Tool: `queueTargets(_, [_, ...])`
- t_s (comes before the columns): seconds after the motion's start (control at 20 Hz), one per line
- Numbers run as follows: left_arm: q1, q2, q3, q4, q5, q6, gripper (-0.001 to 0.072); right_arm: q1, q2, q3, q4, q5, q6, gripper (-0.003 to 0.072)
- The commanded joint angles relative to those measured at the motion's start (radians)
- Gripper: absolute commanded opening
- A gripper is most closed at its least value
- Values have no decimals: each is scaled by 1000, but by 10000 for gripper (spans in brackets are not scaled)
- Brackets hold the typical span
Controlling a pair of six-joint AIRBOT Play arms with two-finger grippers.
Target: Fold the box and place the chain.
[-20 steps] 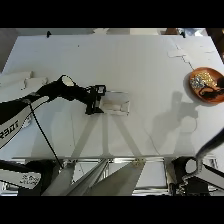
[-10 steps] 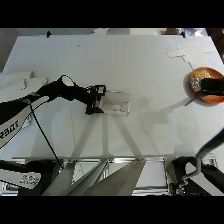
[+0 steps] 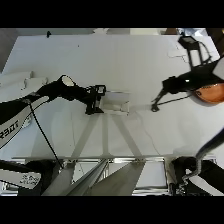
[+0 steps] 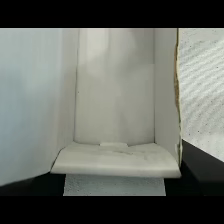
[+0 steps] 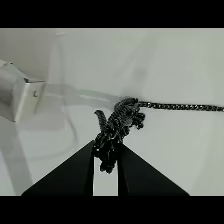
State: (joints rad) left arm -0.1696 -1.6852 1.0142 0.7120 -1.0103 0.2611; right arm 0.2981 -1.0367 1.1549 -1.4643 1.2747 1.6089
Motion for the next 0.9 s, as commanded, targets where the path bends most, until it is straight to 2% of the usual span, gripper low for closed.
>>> queueTargets(0.0, [0,-1,1,0,0,0,486,115,-35,0,64,-114,13,9])
queueTargets(0.15, [0,-1,1,0,0,0,486,160,-90,0,143,-248,-32,9])
queueTargets(0.3, [0,0,1,0,0,0,486,189,-142,0,281,-326,-109,9])
queueTargets(0.4, [0,-1,1,0,0,0,486,212,-177,0,338,-329,-157,9])
queueTargets(0.85, [0,0,1,0,0,0,486,249,-339,0,340,-325,-159,10])
